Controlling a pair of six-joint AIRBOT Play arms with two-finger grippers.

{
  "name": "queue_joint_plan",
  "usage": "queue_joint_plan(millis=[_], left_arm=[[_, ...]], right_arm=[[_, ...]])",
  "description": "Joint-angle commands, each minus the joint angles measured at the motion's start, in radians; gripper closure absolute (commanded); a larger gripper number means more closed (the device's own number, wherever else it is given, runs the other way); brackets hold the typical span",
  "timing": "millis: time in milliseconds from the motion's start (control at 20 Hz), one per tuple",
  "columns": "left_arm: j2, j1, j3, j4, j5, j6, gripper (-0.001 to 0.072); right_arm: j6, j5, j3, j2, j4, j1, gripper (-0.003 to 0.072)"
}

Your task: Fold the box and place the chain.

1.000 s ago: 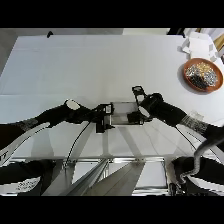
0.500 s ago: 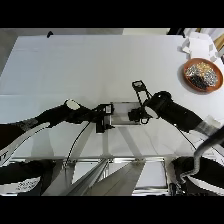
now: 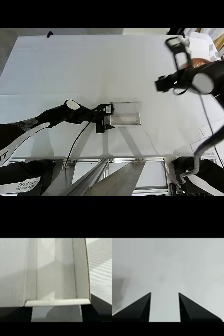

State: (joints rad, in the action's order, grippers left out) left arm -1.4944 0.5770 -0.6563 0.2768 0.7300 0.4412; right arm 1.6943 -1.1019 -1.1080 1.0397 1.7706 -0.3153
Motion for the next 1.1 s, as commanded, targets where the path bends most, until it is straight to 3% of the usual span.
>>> queue_joint_plan(millis=[0,200,400,750,1050], left_arm=[[0.001,0.000,0.000,0.000,0.000,0.000,0.0390],[0.001,0.000,0.000,0.000,0.000,0.000,0.0390],[0.001,0.000,0.000,0.000,0.000,0.000,0.0390],[0.001,0.000,0.000,0.000,0.000,0.000,0.0390],[0.001,0.000,0.000,0.000,0.000,0.000,0.0390]], right_arm=[[-0.146,0.038,-0.101,0.069,-0.015,0.309,0.0372],[-0.156,0.117,-0.177,0.262,-0.137,0.587,0.0413],[-0.159,0.130,-0.226,0.442,-0.137,0.731,0.0413],[-0.238,0.248,-0.227,0.580,-0.206,0.759,0.0423],[-0.237,0.253,-0.227,0.643,-0.216,0.759,0.0445]])
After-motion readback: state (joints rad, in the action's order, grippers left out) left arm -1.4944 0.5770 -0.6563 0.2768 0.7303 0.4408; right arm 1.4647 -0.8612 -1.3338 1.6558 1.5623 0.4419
